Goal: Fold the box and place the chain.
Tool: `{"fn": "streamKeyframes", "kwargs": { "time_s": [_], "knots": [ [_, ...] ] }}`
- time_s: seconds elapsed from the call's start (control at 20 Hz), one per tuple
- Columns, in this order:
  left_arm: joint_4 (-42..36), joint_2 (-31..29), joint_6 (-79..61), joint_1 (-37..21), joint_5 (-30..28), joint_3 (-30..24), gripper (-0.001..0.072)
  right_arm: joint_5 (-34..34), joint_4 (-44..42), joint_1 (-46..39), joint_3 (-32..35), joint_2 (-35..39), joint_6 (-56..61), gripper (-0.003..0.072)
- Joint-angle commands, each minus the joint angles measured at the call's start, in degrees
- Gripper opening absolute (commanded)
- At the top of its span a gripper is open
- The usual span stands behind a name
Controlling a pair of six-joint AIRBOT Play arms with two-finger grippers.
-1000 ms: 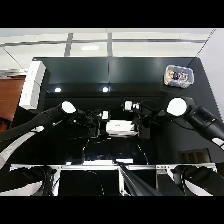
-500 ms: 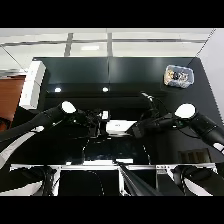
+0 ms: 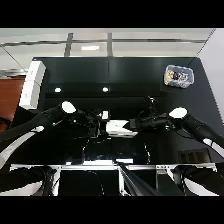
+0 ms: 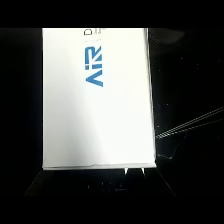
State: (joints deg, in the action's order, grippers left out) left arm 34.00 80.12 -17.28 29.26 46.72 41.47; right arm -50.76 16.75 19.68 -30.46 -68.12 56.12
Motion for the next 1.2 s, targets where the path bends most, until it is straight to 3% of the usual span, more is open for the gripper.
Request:
{"fn": "streamKeyframes", "kwargs": {
  "time_s": [0.0,0.3,0.45,0.55,0.6,0.65,0.7,0.85,1.0,1.15],
  "knots": [
    [0.0,0.04,-0.04,0.02,0.0,-0.02,0.04,1.27,2.56,0.02,0.17,-2.16,1.09,0.0015],
    [0.0,0.04,-0.04,0.02,0.0,-0.02,0.0401,-1.38,2.75,-0.33,-0.31,-2.14,-0.07,0.0014],
    [-0.48,0.0,1.44,-0.11,-0.26,0.02,0.0401,-13.11,4.31,-4.04,-4.2,-0.24,-3.08,0.0014],
    [-0.37,-0.42,7.17,-0.13,-2.45,0.04,0.0412,-21.16,9.9,-9.22,-8.2,2.91,-2.84,0.0014],
    [-0.37,-0.76,8.5,-0.28,-3.21,0.04,0.0443,-23.8,13.42,-12.26,-9.77,4.9,-1.81,0.0014],
    [-0.09,-1.36,8.66,-0.5,-3.28,0.04,0.0604,-25.35,17.59,-15.89,-11.02,7.26,0.17,0.0014],
    [0.11,-2.16,8.72,-0.7,-3.23,0.04,0.072,-25.97,21.33,-19.61,-11.52,9.75,1.99,0.0014],
    [2.67,-7.17,8.83,-1.16,-2.49,0.04,0.072,-28.33,29.4,-29.11,-11.5,15.39,3.69,0.0014],
    [-1.2,-11.76,8.81,0.24,-0.74,0.37,0.0717,-28.63,30.29,-33.62,-11.41,16.65,3.67,0.0014],
    [-4.46,-10.19,9.53,5.05,-0.72,4.87,0.0712,-24.79,29.27,-33.44,-10.05,16.65,3.67,0.0014]
  ]
}}
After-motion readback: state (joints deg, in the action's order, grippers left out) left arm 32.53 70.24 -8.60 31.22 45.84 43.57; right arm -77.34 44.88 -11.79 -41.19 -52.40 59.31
